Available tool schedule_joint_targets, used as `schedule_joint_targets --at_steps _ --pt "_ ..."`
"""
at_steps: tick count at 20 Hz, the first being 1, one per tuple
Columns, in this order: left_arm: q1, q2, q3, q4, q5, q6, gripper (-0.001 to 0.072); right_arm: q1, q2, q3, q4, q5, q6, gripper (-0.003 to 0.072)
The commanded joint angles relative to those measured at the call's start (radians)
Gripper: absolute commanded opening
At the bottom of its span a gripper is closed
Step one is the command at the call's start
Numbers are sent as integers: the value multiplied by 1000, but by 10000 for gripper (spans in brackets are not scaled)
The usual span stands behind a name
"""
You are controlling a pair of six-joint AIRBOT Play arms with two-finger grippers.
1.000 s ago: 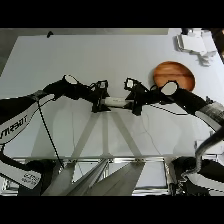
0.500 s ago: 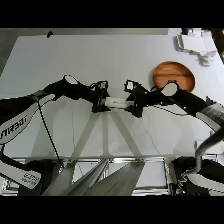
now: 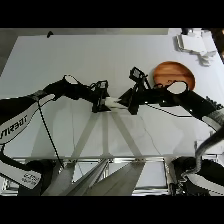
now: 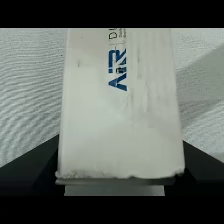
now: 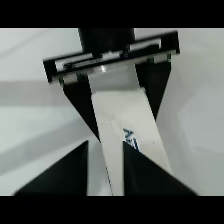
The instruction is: Fold the box and place the chain.
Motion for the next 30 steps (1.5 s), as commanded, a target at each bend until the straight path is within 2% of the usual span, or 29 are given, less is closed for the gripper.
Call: schedule_joint_targets --at_steps 1,4,6,10,14,20,23,27,30 --pt "1 1 1 1 0 1 257 0 -46 1 147 36 10 17" --pt "1 1 1 1 -1 1 257 0 -121 1 258 47 135 16" --pt "1 1 1 1 -1 1 257 0 -169 0 255 46 193 16" --pt "1 1 1 1 0 1 257 0 -245 0 146 36 291 16" --pt "1 1 1 1 -1 1 257 0 -249 0 -6 33 368 16" --pt "1 1 1 1 0 1 257 0 -246 1 -12 33 368 16" --pt "1 1 1 1 -1 1 257 0 -208 1 -12 23 366 16" --pt "1 1 1 1 -1 1 257 0 -64 1 -28 -71 366 16" --pt "1 1 1 1 -1 1 257 -1 75 1 -177 -154 377 16"
